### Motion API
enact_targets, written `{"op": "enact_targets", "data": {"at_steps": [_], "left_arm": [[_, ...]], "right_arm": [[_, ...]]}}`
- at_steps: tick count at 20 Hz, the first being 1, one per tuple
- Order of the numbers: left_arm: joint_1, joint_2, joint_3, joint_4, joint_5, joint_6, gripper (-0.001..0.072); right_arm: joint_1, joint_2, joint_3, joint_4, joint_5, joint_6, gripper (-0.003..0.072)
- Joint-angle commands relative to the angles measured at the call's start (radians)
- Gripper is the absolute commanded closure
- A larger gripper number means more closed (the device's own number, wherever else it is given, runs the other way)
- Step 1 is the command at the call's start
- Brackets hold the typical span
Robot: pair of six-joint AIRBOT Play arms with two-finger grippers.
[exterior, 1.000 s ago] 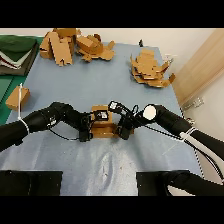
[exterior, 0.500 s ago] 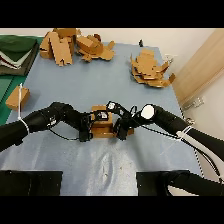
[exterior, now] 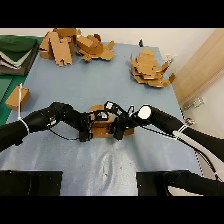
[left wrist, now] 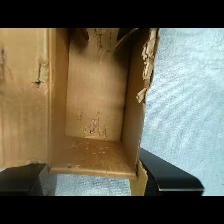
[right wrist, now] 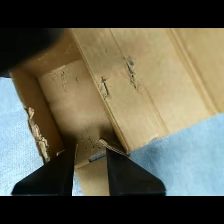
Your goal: Fold the box.
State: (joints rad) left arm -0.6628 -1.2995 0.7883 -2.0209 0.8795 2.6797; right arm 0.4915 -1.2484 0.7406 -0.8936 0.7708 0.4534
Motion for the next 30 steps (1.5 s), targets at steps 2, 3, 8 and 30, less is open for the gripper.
{"op": "enact_targets", "data": {"at_steps": [2,3,8,30], "left_arm": [[-0.001,0.001,0.0,0.0,0.0,0.0,0.0535],[-0.001,0.001,0.0,0.0,0.0,0.0,0.0535],[-0.001,0.001,0.0,0.0,0.0,0.0,0.0535],[-0.001,0.001,0.0,0.0,0.0,0.0,0.0535]], "right_arm": [[0.002,-0.042,0.0,0.063,0.015,-0.002,0.0335],[0.002,-0.043,0.0,0.079,0.023,-0.002,0.0218],[0.002,-0.041,0.0,0.06,0.045,0.023,0.0206],[-0.439,0.123,-0.175,0.076,0.122,0.79,0.0681]]}}
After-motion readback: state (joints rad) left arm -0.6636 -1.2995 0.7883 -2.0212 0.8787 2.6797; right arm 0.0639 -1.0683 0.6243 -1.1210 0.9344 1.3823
